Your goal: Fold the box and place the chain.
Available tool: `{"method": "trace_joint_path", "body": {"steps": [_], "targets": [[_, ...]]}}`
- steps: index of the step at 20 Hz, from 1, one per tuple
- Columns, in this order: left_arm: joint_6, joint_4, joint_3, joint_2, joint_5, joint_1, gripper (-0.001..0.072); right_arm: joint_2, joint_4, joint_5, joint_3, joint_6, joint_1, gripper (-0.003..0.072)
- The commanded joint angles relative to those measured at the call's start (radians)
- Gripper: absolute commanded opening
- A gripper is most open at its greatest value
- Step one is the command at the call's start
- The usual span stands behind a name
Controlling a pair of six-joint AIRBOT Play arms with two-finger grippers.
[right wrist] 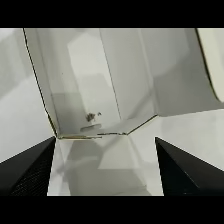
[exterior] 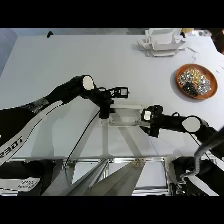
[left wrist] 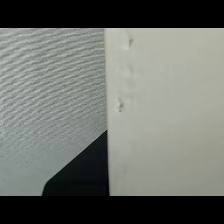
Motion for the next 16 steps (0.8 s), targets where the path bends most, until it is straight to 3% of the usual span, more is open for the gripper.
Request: {"method": "trace_joint_path", "body": {"steps": [1,8,11,16], "targets": [[0.0,0.0,0.0,0.0,0.0,0.0,0.0013,-0.07,0.053,0.017,0.017,-0.134,-0.042,0.0689],[0.0,0.0,0.0,0.0,0.0,0.0,0.0013,-0.216,0.038,0.187,0.154,-0.133,-0.092,0.0689],[0.0,0.0,0.0,0.0,0.0,0.0,0.0013,-0.146,-0.08,0.16,0.127,-0.037,-0.074,0.0688],[0.0,0.0,0.0,0.0,0.0,0.0,0.0013,0.054,-0.117,0.06,0.003,0.135,0.008,0.0685]]}}
